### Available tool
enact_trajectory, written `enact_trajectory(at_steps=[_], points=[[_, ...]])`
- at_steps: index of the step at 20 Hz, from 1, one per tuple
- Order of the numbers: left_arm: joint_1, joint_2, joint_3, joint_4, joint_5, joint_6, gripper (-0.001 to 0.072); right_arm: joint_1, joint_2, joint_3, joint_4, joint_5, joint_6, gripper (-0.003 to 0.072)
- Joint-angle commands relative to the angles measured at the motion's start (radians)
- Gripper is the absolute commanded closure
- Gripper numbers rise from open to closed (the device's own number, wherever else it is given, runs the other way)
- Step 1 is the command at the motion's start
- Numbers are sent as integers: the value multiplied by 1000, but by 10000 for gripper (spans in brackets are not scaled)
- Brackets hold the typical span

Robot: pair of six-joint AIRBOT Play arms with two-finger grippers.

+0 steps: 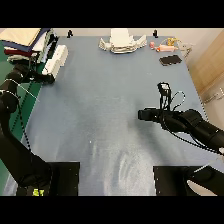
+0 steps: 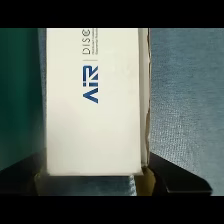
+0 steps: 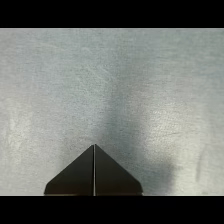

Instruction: Fold the box.

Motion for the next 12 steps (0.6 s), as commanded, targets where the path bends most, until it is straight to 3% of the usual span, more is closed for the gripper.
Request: enact_trajectory(at_steps=[1,6,10,11,12], points=[[12,17,2,9,-69,-5,8,0,-1,1,2,-18,0,683],[69,152,15,191,-298,-115,8,0,-9,70,-7,-135,-1,683],[89,299,19,197,-492,-167,14,0,-130,297,-75,-343,-53,683],[85,332,19,187,-537,-200,211,1,-177,362,-75,-412,-83,683],[78,364,19,163,-607,-219,601,1,-229,430,-75,-491,-100,683]])
